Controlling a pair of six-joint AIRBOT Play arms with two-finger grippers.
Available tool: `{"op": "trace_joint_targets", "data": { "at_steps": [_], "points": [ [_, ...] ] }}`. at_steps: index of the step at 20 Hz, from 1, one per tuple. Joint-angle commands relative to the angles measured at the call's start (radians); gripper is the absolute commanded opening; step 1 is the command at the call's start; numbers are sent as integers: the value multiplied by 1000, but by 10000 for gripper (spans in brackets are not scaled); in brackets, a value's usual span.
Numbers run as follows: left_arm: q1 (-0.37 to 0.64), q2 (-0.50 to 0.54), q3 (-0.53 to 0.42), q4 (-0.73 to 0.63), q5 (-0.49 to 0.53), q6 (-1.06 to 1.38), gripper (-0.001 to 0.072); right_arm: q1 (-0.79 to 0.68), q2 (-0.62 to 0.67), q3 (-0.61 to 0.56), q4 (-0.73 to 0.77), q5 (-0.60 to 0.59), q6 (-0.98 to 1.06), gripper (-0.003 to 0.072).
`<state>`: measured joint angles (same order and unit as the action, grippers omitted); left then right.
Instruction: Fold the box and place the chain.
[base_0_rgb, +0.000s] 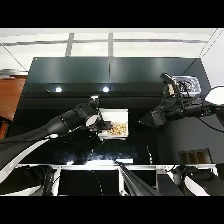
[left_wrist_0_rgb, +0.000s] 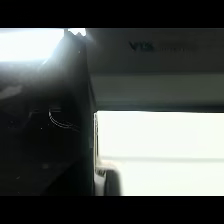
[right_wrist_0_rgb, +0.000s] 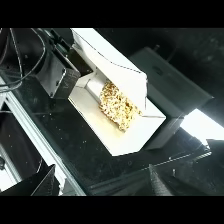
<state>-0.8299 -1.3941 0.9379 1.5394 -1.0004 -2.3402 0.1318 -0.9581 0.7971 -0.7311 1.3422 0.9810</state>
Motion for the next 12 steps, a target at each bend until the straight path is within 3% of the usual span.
{"op": "trace_joint_targets", "data": {
  "at_steps": [1, 4, 7, 9, 12],
  "points": [
    [1, 0, 3, 16, 11, 3, 41, -1, 0, 0, 0, -20, 7, 673],
    [1, 0, 33, 16, -32, 33, 549, -1, 0, 0, 0, -19, 7, 672],
    [2, 18, 102, 28, -129, 153, 577, -1, 0, 0, -1, -19, 7, 673],
    [10, 46, 140, 18, -223, 376, 575, -1, 0, 0, -6, -18, 7, 673],
    [56, 130, 122, 21, -393, 649, 575, -1, 0, 0, -7, -4, 6, 673]
  ]
}}
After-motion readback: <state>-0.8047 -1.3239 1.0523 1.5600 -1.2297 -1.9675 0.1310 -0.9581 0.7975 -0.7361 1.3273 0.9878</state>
